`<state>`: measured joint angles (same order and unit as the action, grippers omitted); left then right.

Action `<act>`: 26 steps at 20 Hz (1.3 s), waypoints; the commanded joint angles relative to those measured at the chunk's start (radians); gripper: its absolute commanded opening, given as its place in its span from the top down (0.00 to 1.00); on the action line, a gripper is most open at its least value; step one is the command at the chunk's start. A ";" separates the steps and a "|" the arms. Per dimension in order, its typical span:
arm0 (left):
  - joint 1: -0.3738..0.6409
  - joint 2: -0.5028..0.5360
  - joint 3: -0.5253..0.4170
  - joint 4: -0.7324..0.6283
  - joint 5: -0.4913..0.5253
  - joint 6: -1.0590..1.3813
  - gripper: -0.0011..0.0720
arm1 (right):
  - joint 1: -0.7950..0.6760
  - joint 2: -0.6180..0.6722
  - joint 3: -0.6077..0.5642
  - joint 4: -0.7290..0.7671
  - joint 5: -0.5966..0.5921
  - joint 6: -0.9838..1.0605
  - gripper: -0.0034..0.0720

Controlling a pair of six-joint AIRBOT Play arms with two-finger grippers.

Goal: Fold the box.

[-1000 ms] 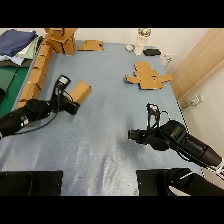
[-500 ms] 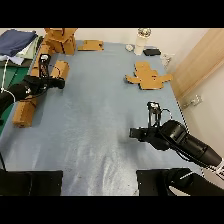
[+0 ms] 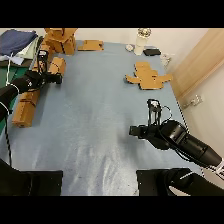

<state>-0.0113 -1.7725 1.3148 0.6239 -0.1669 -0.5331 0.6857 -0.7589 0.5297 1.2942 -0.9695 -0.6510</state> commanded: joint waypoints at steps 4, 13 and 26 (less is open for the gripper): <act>0.025 -0.014 0.018 0.061 -0.043 -0.066 0.34 | 0.000 0.000 0.001 -0.007 0.027 0.000 0.95; 0.055 -0.021 0.017 0.326 -0.123 -0.335 0.34 | 0.000 0.000 0.001 -0.007 0.027 0.000 0.95; 0.068 -0.023 0.018 0.455 -0.177 -0.462 0.08 | 0.000 0.000 0.001 -0.007 0.028 0.000 0.95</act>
